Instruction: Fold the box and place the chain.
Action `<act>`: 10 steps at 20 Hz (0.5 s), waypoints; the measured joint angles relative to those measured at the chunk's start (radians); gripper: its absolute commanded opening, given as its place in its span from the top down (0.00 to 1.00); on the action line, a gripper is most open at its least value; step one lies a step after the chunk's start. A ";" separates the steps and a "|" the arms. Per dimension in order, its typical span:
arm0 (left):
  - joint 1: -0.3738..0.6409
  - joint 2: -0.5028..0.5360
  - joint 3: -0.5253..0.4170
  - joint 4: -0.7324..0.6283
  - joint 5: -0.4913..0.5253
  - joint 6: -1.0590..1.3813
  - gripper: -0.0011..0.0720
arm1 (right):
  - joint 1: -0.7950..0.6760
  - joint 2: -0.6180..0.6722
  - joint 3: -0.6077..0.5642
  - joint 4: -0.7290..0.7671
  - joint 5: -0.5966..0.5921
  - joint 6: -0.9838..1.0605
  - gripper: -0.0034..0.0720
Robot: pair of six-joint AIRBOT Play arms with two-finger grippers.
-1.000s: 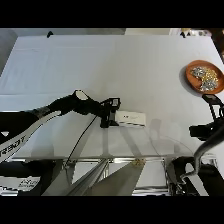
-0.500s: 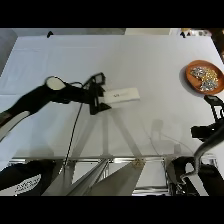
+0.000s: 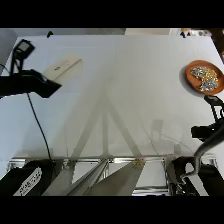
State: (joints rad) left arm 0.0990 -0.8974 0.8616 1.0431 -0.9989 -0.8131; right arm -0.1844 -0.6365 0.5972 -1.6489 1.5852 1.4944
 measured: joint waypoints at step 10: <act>0.245 0.033 -0.261 0.335 0.053 -0.390 0.98 | 0.000 0.000 0.000 0.000 0.000 0.000 0.93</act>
State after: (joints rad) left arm 0.3435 -0.8642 0.6003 1.3781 -0.9463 -1.2034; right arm -0.1844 -0.6365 0.5972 -1.6489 1.5856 1.4944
